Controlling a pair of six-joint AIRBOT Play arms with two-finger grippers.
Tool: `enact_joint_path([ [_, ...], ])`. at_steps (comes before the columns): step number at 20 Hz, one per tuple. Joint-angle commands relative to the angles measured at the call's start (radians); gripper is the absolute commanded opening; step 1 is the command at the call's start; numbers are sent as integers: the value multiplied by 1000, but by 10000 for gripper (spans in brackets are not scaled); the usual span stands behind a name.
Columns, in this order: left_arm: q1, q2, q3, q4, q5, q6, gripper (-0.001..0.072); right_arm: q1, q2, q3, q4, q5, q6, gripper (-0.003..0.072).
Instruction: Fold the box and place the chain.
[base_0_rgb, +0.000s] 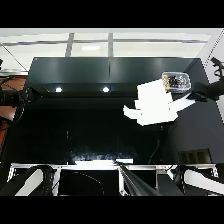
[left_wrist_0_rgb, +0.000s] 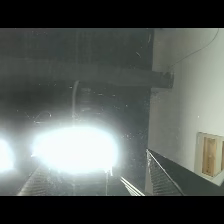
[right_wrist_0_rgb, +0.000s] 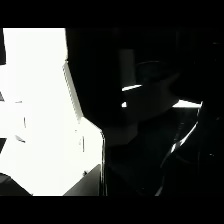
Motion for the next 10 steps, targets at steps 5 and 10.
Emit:
enact_joint_path([
  [5, 0, 0, -1, 0, 2, 0, 709, 232, 4, 0, 11, 52, 67, 24],
  [10, -23, -1, -2, -30, -1, 0, 708, 434, 50, -114, 4, 306, 154, 23],
])
